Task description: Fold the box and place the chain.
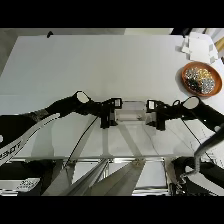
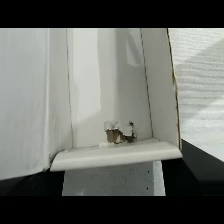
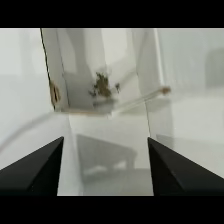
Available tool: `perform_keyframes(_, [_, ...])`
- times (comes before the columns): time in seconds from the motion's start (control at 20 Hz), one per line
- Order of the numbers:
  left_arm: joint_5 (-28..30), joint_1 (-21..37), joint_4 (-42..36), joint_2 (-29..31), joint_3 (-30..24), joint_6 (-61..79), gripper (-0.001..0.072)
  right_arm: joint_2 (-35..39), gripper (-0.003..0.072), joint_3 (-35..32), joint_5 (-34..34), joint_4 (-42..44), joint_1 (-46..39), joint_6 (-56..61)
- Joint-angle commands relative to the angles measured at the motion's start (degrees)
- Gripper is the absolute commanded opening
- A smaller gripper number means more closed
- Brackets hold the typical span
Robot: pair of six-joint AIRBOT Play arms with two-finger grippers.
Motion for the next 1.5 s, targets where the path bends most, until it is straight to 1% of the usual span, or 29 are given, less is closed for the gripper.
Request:
perform_keyframes(0.0, [-0.02,-0.02,0.02,-0.02,-0.02,0.02,0.0008,8.72,0.0508,0.07,4.55,-5.14,-3.82,5.42])
perform_keyframes(0.05, [0.0,-0.02,0.02,-0.02,-0.02,0.02,0.0008,11.02,0.0413,0.04,5.44,-3.37,-3.98,5.4])
perform_keyframes(0.1, [0.0,-0.02,0.04,-0.02,-0.02,0.02,0.0008,12.22,0.0187,0.04,6.93,1.53,-3.98,5.27])
perform_keyframes(0.15, [0.0,-0.02,0.02,-0.02,-0.02,0.02,0.0008,12.52,0.0016,0.04,9.38,8.92,-3.96,5.14])
perform_keyframes(0.2, [0.0,0.0,0.04,-0.02,-0.02,0.02,0.0008,12.39,0.0013,0.04,9.75,15.58,-3.48,5.01])
perform_keyframes(0.25, [0.0,-0.02,0.02,-0.02,-0.02,0.02,0.0008,12.28,0.0013,0.02,7.56,20.72,-2.21,4.98])
perform_keyframes(0.3, [-0.02,-0.02,0.02,-0.02,-0.02,0.02,0.0008,12.13,0.0013,0.04,3.52,24.11,-0.24,4.98])
perform_keyframes(0.35, [0.0,-0.02,0.04,-0.02,-0.02,0.02,0.0008,11.67,0.0013,0.02,-0.9,25.81,2.03,4.98])
perform_keyframes(0.45, [0.0,-0.02,0.04,-0.02,-0.02,0.02,0.0008,9.25,0.0012,0.02,-10.67,26.36,7.1,5.79])
perform_keyframes(0.6, [0.0,-0.02,0.02,-0.02,-0.02,0.02,0.0008,2.36,0.0012,0.04,-27.26,26.25,12.44,14.99])
perform_keyframes(0.65, [0.0,-0.02,0.02,-0.02,-0.02,0.02,0.0008,0.15,0.0012,0.04,-30.29,26.16,13.0,18.14])
perform_keyframes(0.7, [0.0,-0.02,0.02,-0.02,-0.02,0.02,0.0008,-1.79,0.0013,0.04,-31.28,25.73,13.05,20.17])
perform_keyframes(0.8, [0.0,-0.02,0.02,-0.02,-0.02,0.02,0.0008,-4.02,0.0013,0.04,-29.53,23.21,12.98,20.48])
perform_keyframes(0.9, [-0.02,-0.02,0.02,-0.02,-0.02,0.02,0.0008,-4.09,0.0013,0.04,-26.86,21.24,12.98,20.5])
perform_keyframes(1.1, [0.0,-0.02,0.04,-0.02,-0.02,0.02,0.0008,-3.54,0.0013,0.04,-24.74,20.5,12.98,20.59])
perform_keyframes(1.2, [0.0,-0.02,0.02,-0.02,-0.02,0.02,0.0008,-1.6,0.0013,0.07,-23.26,18.29,12.98,22.71])
perform_keyframes(1.3, [0.0,-0.02,0.02,-0.02,-0.02,0.02,0.0008,2.19,0.0013,0.07,-21.59,14.38,12.98,25.59])
perform_keyframes(1.45, [-0.02,-0.02,0.02,-0.02,-0.02,0.02,0.0008,10.49,0.0013,0.07,-17.92,2.19,12.98,33.48])
